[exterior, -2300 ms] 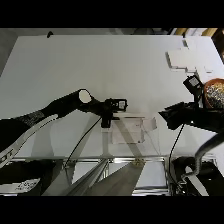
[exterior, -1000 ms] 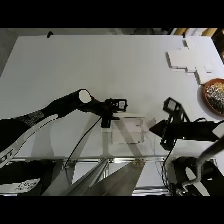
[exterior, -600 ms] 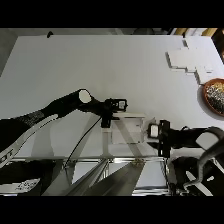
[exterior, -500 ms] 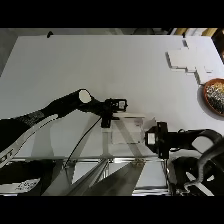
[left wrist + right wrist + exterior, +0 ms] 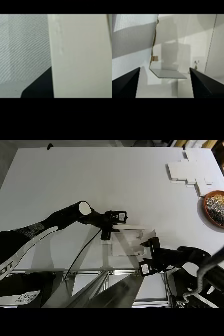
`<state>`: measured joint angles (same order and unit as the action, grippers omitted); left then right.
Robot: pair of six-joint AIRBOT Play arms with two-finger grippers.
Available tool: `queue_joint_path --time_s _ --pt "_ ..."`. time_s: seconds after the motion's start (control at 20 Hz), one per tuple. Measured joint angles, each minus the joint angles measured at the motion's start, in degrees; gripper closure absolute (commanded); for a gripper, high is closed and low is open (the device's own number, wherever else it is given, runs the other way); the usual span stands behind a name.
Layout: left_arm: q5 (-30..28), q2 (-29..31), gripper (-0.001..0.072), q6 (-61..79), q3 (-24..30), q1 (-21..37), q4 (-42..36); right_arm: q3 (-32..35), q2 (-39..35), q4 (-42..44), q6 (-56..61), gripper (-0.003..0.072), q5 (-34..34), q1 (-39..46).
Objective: Fold the box and place the chain.
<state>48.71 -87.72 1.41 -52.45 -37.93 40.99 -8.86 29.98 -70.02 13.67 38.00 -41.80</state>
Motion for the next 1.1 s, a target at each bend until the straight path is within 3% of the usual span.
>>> queue_joint_path --time_s 0.5,0.95,1.1 --pt "0.0 0.0 0.07 0.0 0.0 0.0 0.0 2.8 0.4 -2.2 5.7 -0.0014 -9.7 -1.3" --pt "0.0 0.0 0.07 0.0 0.0 0.0 0.0 2.9 1.9 -5.2 8.8 -0.0007 -11.8 -1.4" --pt "0.0 0.0 0.07 0.0 0.0 0.0 0.0 2.9 0.9 -6.2 8.9 0.0026 -11.5 -2.7"
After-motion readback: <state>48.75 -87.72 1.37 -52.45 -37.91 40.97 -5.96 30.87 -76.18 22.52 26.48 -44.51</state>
